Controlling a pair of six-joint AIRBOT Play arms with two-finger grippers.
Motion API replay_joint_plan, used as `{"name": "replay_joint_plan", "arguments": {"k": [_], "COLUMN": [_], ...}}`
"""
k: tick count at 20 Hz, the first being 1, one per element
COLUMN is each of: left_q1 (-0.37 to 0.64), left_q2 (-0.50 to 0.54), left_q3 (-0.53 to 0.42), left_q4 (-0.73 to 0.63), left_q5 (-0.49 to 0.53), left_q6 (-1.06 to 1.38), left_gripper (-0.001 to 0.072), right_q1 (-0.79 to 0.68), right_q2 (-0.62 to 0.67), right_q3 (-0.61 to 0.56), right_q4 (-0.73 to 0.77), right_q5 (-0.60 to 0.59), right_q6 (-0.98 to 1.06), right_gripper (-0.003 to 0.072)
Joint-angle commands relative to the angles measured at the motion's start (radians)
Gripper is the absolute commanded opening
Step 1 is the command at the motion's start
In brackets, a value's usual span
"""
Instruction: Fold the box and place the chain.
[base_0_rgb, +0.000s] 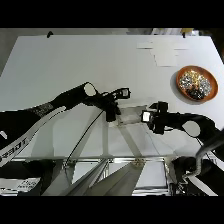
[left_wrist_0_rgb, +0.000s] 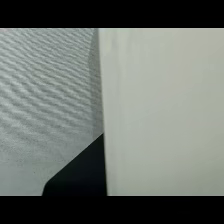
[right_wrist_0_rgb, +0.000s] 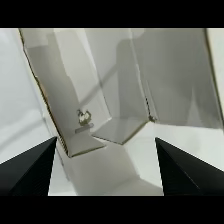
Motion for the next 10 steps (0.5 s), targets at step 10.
{"name": "replay_joint_plan", "arguments": {"k": [10], "left_q1": [-0.001], "left_q2": [0.0], "left_q3": [0.0], "left_q4": [0.0], "left_q5": [-0.002], "left_q6": [0.0], "left_gripper": [0.001], "right_q1": [-0.298], "right_q2": [-0.171], "right_q3": [0.047], "right_q4": [0.477], "right_q5": [0.178], "right_q6": [-0.572], "right_gripper": [0.0694]}}
